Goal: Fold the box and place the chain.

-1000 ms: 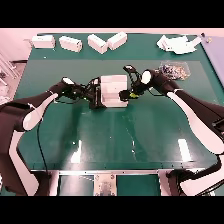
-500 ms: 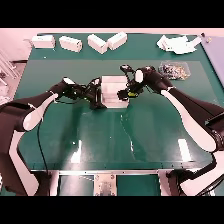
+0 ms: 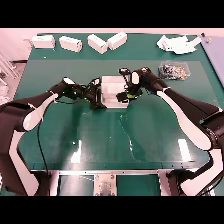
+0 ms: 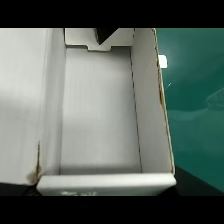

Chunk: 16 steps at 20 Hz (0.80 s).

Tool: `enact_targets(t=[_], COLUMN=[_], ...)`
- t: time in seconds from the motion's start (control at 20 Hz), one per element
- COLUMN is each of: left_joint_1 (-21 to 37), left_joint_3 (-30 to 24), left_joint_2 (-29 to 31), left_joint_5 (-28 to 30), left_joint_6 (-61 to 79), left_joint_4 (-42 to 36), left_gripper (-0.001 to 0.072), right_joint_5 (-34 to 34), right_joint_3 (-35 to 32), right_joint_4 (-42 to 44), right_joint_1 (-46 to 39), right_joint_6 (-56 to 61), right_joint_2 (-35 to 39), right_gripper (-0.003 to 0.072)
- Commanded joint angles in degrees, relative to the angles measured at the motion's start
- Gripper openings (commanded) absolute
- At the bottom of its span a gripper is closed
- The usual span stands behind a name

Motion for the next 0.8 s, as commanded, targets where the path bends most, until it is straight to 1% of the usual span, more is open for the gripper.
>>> enact_targets(t=[0.0, 0.05, 0.2, 0.5, 0.55, 0.65, 0.7, 0.75], left_joint_1=[0.04, 0.04, 0.04, 0.04, 0.04, 0.04, 0.04, 0.04], left_joint_3=[-0.02, -0.02, -0.02, -0.02, -0.02, -0.02, -0.02, -0.02], left_joint_2=[0.04, 0.04, 0.04, 0.04, 0.04, 0.04, 0.04, 0.04], left_joint_5=[0.04, 0.04, 0.04, 0.04, 0.04, 0.04, 0.04, 0.04], left_joint_6=[-0.04, -0.04, -0.04, -0.04, -0.07, -0.04, -0.04, -0.04], left_joint_4=[0.0, 0.0, 0.0, 0.0, 0.0, 0.0, 0.0, 0.0], left_gripper=[0.0585, 0.0585, 0.0585, 0.0585, 0.0585, 0.0585, 0.0585, 0.0585], right_joint_5=[0.26, 0.28, 0.81, 2.23, 2.16, 2.21, 2.21, 2.21], right_joint_3=[0.09, 0.28, 1.18, 1.68, 1.68, 1.68, 1.7, 1.73], right_joint_4=[-0.09, -0.09, -0.55, -0.94, -1.03, -1.36, -1.42, -1.38], right_joint_1=[0.26, 0.31, 0.85, 1.36, 1.49, 1.51, 1.51, 1.51], right_joint_6=[0.74, 1.2, 2.21, 9.68, 9.81, 11.17, 12.04, 12.5], right_joint_2=[-0.39, -0.39, -0.5, -0.7, -0.7, -1.11, -1.46, -1.73], right_gripper=[0.03, 0.0288, 0.0287, 0.0285, 0.0259, 0.0247, 0.0211, 0.0191])
